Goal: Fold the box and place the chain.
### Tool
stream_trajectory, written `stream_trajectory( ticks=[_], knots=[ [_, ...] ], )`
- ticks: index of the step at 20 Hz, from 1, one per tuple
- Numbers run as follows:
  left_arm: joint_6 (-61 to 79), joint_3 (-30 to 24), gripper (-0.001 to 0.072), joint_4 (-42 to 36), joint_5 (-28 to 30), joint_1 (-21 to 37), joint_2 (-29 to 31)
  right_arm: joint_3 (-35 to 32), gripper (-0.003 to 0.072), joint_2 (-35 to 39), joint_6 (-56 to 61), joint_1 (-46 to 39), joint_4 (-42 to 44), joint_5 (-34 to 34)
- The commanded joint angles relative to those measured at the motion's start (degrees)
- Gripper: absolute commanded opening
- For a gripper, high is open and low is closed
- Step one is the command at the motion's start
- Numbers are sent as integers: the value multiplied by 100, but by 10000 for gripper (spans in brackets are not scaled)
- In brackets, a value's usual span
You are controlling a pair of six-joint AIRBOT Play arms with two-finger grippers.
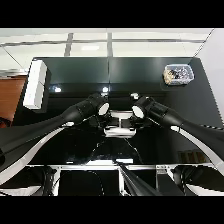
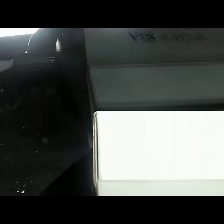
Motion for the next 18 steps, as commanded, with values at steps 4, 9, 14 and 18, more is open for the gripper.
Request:
stream_trajectory(
  ticks=[4,9,14,18],
  knots=[
    [4,7,30,-7,20,7,0,4,17,-15,7,-7,74,2],
    [4,7,30,-9,20,7,0,4,374,-15,-199,-190,348,140],
    [4,7,30,-7,22,7,0,0,227,-20,-229,-173,354,0],
    [4,7,30,-9,22,7,0,-15,220,-74,-229,-173,358,28]
  ],
)
